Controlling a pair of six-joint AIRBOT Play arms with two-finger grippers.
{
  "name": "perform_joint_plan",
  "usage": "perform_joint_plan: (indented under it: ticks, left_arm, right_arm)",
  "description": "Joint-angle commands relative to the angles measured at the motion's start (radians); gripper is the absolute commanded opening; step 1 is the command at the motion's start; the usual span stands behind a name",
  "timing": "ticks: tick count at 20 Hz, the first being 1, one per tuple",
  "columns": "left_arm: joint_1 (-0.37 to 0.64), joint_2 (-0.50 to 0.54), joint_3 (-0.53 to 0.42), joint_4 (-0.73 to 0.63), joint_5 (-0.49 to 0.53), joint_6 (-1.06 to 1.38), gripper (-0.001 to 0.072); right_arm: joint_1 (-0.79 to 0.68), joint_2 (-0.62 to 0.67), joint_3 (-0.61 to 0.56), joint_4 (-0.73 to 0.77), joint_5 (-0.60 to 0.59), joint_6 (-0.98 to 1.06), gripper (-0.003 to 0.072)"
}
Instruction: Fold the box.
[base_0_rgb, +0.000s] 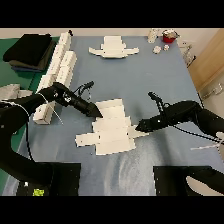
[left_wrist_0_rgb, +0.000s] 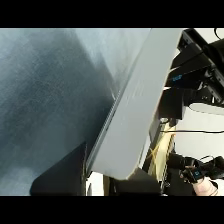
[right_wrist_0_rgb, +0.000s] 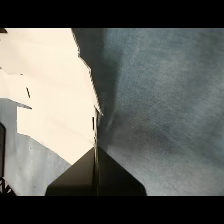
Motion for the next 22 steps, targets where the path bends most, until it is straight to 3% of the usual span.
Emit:
perform_joint_plan:
  ticks: [1,4,6,17,20,22]
  left_arm:
    - [0.0,0.0,0.001,0.004,-0.011,0.023,0.0154]
    - [0.0,0.0,0.001,0.0,-0.012,0.026,0.0153]
    - [0.0,0.0,0.001,-0.002,-0.019,0.042,0.0033]
    - [0.0,0.0,0.001,-0.058,-0.038,0.1,0.0014]
    - [0.0,0.0,0.002,-0.061,-0.039,0.1,0.0015]
    - [0.0,0.001,0.009,-0.061,-0.051,0.148,0.0014]
  right_arm:
    - [0.001,0.0,0.0,-0.002,0.0,0.0,0.0003]
    - [0.001,0.0,0.0,-0.002,0.0,0.0,0.0003]
    - [0.001,0.0,0.0,-0.002,0.001,0.0,0.0003]
    - [0.001,0.0,0.0,-0.002,0.018,0.0,0.0006]
    - [0.0,0.0,0.0,-0.015,0.037,0.0,0.0204]
    - [-0.003,0.0,0.005,-0.078,0.063,0.015,0.0224]
